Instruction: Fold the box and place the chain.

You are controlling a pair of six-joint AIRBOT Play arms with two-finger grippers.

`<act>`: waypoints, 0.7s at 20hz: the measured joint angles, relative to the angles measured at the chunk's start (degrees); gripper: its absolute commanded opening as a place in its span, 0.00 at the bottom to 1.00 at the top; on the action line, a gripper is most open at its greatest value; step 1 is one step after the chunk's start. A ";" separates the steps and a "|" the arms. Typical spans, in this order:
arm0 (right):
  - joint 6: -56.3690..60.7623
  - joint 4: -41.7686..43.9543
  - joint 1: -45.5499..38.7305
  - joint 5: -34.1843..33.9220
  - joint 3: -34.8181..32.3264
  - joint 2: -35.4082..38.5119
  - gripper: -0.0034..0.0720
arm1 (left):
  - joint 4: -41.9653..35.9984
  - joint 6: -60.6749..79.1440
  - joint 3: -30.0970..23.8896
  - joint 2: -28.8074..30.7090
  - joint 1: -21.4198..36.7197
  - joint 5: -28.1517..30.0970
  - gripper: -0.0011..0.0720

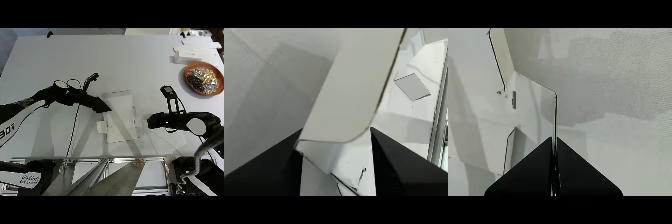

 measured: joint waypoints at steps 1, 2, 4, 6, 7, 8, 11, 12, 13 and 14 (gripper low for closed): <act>0.00 0.00 0.00 0.02 0.00 0.00 0.07 | 0.02 0.26 0.02 -0.07 0.00 -0.15 0.39; 0.00 0.00 0.00 0.04 0.00 0.00 0.07 | 0.39 0.50 0.11 -0.11 -0.02 -0.26 0.35; 0.00 0.00 0.00 0.09 0.00 0.00 0.07 | 2.23 1.03 0.33 -0.13 -0.02 -1.09 0.24; -0.02 0.02 0.00 0.11 0.00 0.00 0.07 | 4.04 1.27 0.74 -0.13 -0.02 -2.01 0.18; -0.02 0.11 0.00 0.11 0.00 0.00 0.07 | 4.72 1.46 1.01 -0.13 -0.04 -2.34 0.05; 0.00 0.22 0.00 0.07 0.00 0.00 0.07 | 5.29 1.97 1.31 -0.13 -0.07 -2.86 0.03; 0.00 0.74 0.02 0.09 -0.02 0.02 0.08 | 6.38 5.07 2.38 -0.13 -0.63 -4.28 0.02; 0.00 1.09 0.02 0.15 0.02 0.02 0.13 | 6.78 6.38 2.84 -0.13 -1.11 -4.74 0.02; 0.02 1.62 0.00 0.11 0.09 0.04 0.22 | 7.06 7.74 3.32 -0.13 -1.68 -5.07 0.02; 0.02 2.62 0.02 0.28 0.35 0.07 0.32 | 7.23 9.38 3.91 -0.15 -2.45 -5.20 0.02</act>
